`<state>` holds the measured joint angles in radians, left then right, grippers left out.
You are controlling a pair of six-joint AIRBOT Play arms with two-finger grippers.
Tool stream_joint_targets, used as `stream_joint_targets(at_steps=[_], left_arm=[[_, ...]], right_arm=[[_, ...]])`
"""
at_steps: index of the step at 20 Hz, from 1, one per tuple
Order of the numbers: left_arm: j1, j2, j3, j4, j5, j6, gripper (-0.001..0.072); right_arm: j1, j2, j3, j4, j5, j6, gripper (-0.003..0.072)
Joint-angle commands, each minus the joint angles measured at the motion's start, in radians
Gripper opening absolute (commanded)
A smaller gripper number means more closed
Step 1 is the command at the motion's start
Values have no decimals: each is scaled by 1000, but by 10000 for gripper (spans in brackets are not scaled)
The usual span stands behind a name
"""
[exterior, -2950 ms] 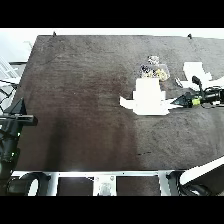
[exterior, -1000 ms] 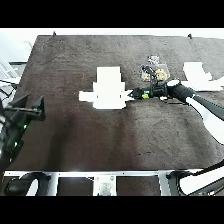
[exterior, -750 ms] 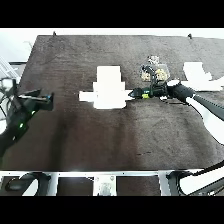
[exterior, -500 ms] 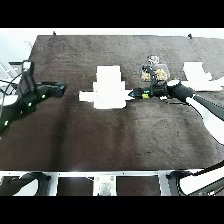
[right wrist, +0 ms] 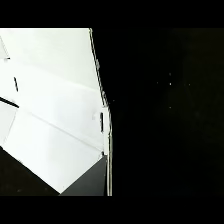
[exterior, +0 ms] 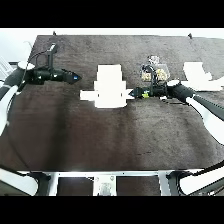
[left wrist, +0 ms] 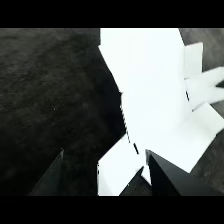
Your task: Fold the box and place the chain.
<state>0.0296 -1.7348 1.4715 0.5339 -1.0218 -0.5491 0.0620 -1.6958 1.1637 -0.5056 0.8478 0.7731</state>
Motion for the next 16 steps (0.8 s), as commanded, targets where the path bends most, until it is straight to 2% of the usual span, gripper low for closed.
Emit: stream_joint_targets(at_steps=[1, 6, 10, 12, 16], left_arm=[[-42, -156, 238, 141, -154, -121, 581], [-124, -285, 433, 195, -165, -202, 580], [-153, -335, 466, 220, -172, -210, 580], [-154, -347, 467, 184, -177, -209, 483], [-154, -365, 467, 150, -192, -189, 483]], right_arm=[[6, 0, -1, 0, -11, 0, 3], [44, -2, -1, -3, -26, -11, 4], [42, -3, -2, -2, -29, -15, 4], [43, -3, -2, -3, -29, -16, 4], [45, -3, -2, -3, -29, -26, 4]])
